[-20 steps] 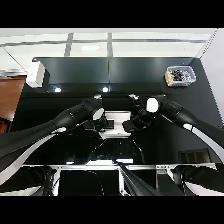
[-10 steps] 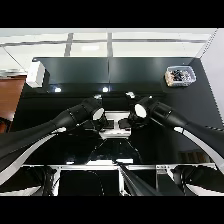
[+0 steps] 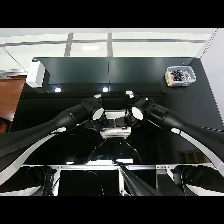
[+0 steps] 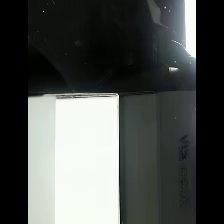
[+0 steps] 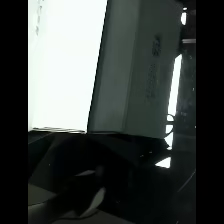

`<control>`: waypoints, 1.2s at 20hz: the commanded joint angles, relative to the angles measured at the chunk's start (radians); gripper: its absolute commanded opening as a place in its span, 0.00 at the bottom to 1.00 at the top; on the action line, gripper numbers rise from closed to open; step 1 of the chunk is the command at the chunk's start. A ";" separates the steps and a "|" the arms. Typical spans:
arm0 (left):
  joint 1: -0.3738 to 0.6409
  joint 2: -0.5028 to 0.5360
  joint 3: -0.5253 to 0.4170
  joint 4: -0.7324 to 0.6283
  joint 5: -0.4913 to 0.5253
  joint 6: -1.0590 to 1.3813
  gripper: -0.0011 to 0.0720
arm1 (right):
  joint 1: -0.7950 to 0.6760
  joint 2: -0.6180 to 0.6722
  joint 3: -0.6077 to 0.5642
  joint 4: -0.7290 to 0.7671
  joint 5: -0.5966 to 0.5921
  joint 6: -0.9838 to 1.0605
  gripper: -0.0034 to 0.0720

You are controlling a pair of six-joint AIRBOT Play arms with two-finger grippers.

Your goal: Fold the box and place the chain.

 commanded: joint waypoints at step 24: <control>0.001 0.000 0.001 -0.003 0.002 -0.002 0.04 | -0.014 -0.040 0.000 -0.038 0.082 0.075 0.06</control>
